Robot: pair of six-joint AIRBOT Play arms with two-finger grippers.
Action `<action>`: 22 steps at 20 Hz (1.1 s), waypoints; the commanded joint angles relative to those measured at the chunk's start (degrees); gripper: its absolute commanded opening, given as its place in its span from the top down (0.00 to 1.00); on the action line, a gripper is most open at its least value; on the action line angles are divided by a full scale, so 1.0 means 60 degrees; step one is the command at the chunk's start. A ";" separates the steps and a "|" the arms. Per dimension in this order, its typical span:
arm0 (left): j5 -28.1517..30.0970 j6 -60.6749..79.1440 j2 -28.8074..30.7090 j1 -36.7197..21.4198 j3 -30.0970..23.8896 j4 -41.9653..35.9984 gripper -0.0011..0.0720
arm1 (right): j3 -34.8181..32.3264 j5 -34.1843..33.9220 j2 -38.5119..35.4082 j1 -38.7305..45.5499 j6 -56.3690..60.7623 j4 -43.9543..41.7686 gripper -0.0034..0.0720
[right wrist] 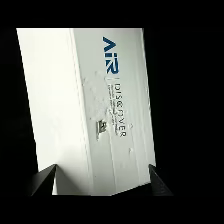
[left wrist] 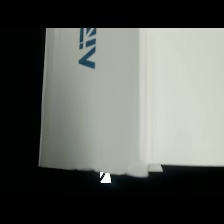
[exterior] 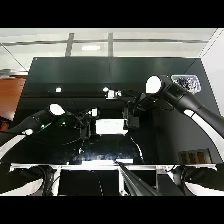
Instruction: Fold the box and place the chain.
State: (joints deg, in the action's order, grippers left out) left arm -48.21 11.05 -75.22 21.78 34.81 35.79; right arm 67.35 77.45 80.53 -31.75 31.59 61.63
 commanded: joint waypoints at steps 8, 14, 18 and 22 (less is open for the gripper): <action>0.0007 -0.0004 -0.0007 0.0000 0.0007 0.0004 0.35 | -0.0004 -0.0277 0.0007 -0.0153 0.0193 0.0433 0.02; 0.0033 -0.0029 -0.0007 0.0000 0.0007 0.0000 0.35 | -0.0098 -0.0550 0.0011 -0.0262 0.0933 0.0911 0.02; 0.0036 -0.0036 -0.0007 0.0000 0.0007 0.0000 0.35 | -0.0098 -0.0674 0.0007 -0.0266 0.1071 0.0994 0.04; 0.0036 -0.0036 -0.0007 0.0000 0.0007 0.0000 0.35 | -0.0098 -0.0670 0.0007 -0.0262 0.1140 0.0947 0.19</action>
